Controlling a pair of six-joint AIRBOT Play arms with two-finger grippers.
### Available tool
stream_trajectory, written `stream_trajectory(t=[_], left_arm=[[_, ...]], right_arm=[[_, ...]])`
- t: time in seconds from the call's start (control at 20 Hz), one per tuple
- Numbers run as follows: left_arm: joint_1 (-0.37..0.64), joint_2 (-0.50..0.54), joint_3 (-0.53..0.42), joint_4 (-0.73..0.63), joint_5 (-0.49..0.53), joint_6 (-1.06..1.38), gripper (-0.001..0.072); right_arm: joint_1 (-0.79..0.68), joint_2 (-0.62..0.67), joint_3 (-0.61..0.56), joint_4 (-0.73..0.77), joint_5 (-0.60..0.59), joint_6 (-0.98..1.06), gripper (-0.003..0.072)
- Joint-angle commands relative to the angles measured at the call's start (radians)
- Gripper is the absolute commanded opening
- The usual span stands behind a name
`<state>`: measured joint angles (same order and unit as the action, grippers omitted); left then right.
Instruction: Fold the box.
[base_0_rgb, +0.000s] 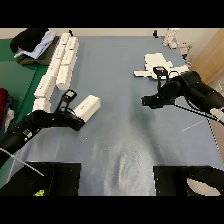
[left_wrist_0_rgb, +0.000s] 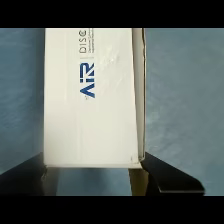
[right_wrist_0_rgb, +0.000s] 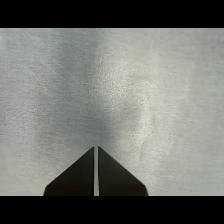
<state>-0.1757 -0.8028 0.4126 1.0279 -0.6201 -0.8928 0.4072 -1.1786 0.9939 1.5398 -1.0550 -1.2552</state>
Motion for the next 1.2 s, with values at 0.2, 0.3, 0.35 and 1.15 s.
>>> stream_trajectory(t=[0.2, 0.3, 0.35, 1.15], left_arm=[[0.160, -0.073, 0.001, 0.117, 0.203, -0.299, 0.0455], [0.165, -0.113, 0.001, 0.117, 0.271, -0.305, 0.0455], [0.165, -0.136, 0.001, 0.117, 0.304, -0.305, 0.0455], [0.251, -0.361, 0.163, 0.121, 0.385, -0.195, 0.0455]], right_arm=[[0.000, 0.000, 0.001, 0.000, 0.009, -0.002, 0.0040], [0.000, 0.000, 0.001, -0.003, 0.009, -0.002, 0.0040], [0.000, 0.000, 0.001, -0.003, 0.009, -0.002, 0.0040], [0.000, 0.000, 0.001, -0.016, 0.078, -0.002, 0.0040]])
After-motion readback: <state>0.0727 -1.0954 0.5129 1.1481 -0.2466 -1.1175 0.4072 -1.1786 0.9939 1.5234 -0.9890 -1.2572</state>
